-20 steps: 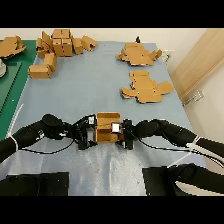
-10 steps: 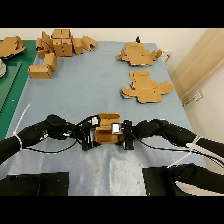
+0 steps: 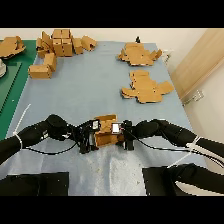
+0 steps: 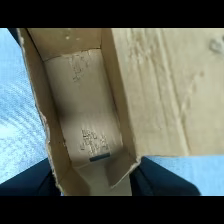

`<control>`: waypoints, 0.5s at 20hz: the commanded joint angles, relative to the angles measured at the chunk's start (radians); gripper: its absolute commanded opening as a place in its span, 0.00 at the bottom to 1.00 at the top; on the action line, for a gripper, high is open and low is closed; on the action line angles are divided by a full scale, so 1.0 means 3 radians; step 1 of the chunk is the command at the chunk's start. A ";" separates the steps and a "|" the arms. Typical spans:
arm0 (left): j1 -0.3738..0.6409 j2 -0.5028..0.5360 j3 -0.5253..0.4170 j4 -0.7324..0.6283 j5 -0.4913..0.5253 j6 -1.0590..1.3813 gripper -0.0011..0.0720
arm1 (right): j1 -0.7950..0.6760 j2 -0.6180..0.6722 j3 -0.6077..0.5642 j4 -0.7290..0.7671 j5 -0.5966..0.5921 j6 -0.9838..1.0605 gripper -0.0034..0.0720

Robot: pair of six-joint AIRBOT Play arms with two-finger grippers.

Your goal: Fold the box.

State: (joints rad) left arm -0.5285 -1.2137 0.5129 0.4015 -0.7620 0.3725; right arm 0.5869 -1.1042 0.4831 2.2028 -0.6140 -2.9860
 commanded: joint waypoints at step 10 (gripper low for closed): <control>-0.0004 0.0000 0.0005 -0.0070 0.0184 -0.0113 0.98 | 0.0003 0.0001 -0.0001 0.0001 -0.0094 0.0003 0.80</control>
State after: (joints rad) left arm -0.5308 -1.2137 0.5140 0.3893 -0.7212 0.3428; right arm 0.5869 -1.1042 0.4831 2.2032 -0.6159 -2.9856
